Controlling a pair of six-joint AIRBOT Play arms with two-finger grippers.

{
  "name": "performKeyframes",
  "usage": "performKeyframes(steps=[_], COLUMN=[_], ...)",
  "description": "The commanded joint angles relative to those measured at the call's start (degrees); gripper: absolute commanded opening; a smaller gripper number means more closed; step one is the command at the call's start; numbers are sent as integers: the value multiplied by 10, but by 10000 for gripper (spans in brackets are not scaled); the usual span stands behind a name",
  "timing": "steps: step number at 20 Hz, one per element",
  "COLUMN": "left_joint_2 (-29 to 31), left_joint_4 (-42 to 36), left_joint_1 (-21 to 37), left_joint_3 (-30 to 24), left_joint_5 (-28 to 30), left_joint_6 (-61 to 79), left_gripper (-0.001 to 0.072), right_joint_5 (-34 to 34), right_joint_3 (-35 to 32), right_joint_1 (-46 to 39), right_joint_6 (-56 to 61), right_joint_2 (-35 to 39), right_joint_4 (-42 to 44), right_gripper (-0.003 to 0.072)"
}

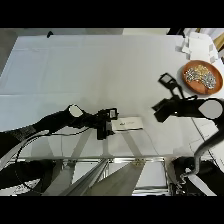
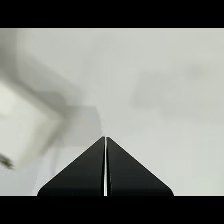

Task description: Fold the box and place the chain.

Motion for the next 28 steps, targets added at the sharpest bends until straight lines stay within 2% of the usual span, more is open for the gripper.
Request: performKeyframes(steps=[1, 6, 8, 10, 28], left_joint_2=[0, 0, 0, 0, 0], left_joint_4=[0, 0, 0, 0, -15], left_joint_1=[0, 0, 0, 0, 0], left_joint_3=[0, 0, 0, 0, 0], left_joint_5=[0, 0, 0, 0, -4], left_joint_6=[0, 0, 0, 0, 0], left_gripper=[131, 131, 131, 131, 132], right_joint_5=[67, 192, 223, 225, 225], right_joint_3=[0, -2, -12, -21, -21], right_joint_1=[-86, -88, -88, -88, -88], right_joint_6=[219, 220, 237, 252, 252], right_joint_2=[10, -37, -67, -84, -85], right_joint_4=[-132, -210, -205, -204, -194], right_gripper=[17, 17, 17, 17, 17])
